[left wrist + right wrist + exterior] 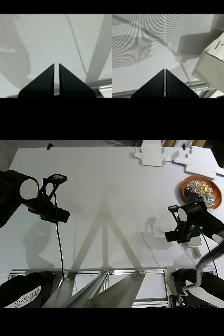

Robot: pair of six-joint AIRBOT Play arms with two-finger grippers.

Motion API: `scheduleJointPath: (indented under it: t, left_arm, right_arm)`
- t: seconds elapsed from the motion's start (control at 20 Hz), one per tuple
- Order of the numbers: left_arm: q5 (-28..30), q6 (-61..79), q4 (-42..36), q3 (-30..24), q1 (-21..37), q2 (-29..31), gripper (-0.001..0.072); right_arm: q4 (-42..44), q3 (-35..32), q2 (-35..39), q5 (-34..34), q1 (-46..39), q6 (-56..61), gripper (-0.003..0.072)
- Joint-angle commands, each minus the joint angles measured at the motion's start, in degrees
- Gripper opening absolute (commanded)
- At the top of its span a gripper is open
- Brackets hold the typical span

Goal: Fold the box and place the chain.

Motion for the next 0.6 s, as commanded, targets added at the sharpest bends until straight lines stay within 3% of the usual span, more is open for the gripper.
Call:
scheduleJointPath:
  t: [0.0, 0.55]
  left_arm:
    - [0.00, 0.02, 0.00, -0.02, 0.02, 0.04, 0.0062]
    - [0.00, 0.00, 0.00, -0.02, 0.02, 0.04, 0.0062]
  right_arm:
    - [0.00, 0.00, -0.02, 0.02, -0.04, 0.02, 0.0010]
    - [0.26, 0.00, -0.02, -0.31, -0.04, 0.02, 0.0010]
